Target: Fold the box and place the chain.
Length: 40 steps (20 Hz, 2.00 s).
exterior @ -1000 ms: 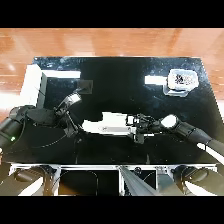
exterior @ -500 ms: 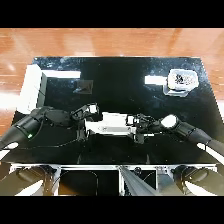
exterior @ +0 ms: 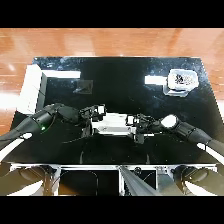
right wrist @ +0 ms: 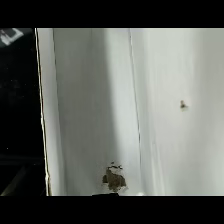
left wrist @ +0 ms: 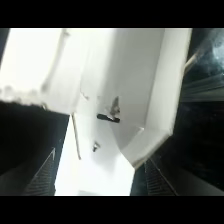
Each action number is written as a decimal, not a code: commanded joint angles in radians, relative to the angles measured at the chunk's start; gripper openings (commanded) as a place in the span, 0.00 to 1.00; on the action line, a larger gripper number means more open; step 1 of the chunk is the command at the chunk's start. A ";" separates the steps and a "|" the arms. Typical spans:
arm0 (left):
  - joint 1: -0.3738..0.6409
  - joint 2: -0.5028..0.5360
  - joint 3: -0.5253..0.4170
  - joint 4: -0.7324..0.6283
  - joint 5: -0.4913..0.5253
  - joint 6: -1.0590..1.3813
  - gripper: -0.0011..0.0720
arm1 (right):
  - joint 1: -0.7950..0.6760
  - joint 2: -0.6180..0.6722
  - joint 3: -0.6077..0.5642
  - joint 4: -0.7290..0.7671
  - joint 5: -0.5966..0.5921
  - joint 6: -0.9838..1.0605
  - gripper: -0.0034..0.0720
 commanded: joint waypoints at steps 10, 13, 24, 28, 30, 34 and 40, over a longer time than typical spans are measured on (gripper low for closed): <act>-0.069 -0.047 0.030 -0.005 0.017 0.014 0.35 | 0.001 -0.001 0.000 0.000 0.000 0.000 0.83; -0.097 -0.053 0.030 -0.015 -0.028 0.014 0.35 | 0.001 -0.001 0.000 0.000 0.000 0.000 0.83; -0.145 -0.062 0.030 -0.048 -0.068 0.014 0.33 | 0.001 -0.001 0.000 0.000 0.000 0.000 0.83; -0.144 -0.066 0.030 -0.051 -0.088 0.003 0.37 | 0.001 -0.001 0.000 0.000 0.000 0.000 0.83; -0.144 -0.066 0.030 -0.052 -0.096 0.002 0.47 | 0.001 -0.001 0.000 0.000 0.000 0.000 0.83; -0.144 -0.066 0.030 -0.053 -0.095 -0.001 0.68 | 0.001 -0.001 0.000 0.000 0.000 0.000 0.83; -0.144 -0.066 0.030 -0.053 -0.093 -0.001 0.58 | 0.001 -0.001 0.000 0.000 0.000 0.000 0.83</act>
